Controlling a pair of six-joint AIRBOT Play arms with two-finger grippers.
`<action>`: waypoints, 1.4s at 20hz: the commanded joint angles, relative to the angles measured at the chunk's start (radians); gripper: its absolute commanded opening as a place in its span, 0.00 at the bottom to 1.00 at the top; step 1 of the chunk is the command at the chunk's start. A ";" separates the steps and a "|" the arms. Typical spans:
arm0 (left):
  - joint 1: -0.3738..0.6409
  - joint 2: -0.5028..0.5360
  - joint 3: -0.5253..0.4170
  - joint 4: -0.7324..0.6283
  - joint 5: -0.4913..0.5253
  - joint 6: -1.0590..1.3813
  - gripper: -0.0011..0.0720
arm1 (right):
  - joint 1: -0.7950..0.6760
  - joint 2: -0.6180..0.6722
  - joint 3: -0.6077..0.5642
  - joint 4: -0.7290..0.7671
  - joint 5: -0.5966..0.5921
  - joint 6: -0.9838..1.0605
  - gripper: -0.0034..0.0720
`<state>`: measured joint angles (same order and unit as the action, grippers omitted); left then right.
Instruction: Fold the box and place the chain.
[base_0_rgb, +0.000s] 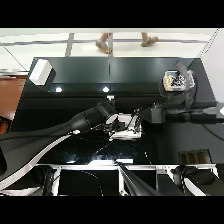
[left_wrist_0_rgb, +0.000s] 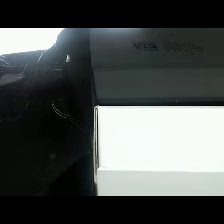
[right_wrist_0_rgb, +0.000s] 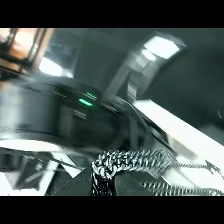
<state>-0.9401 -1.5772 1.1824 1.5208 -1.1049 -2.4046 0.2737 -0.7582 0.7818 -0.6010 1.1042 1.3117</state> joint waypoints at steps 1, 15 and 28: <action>0.001 0.000 0.000 0.000 0.000 0.000 0.05 | 0.002 -0.001 -0.148 -0.003 -0.068 0.002 0.05; 0.001 0.000 0.000 0.000 0.000 0.000 0.05 | -0.074 -0.067 -0.214 -0.051 -0.034 -0.090 0.59; 0.001 0.000 0.000 -0.004 -0.006 0.000 0.05 | -0.339 -0.063 -0.405 -0.145 -0.195 -0.604 0.79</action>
<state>-0.9401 -1.5772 1.1824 1.5173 -1.1107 -2.4046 -0.0952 -0.8196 0.4397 -0.7647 1.0328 0.8387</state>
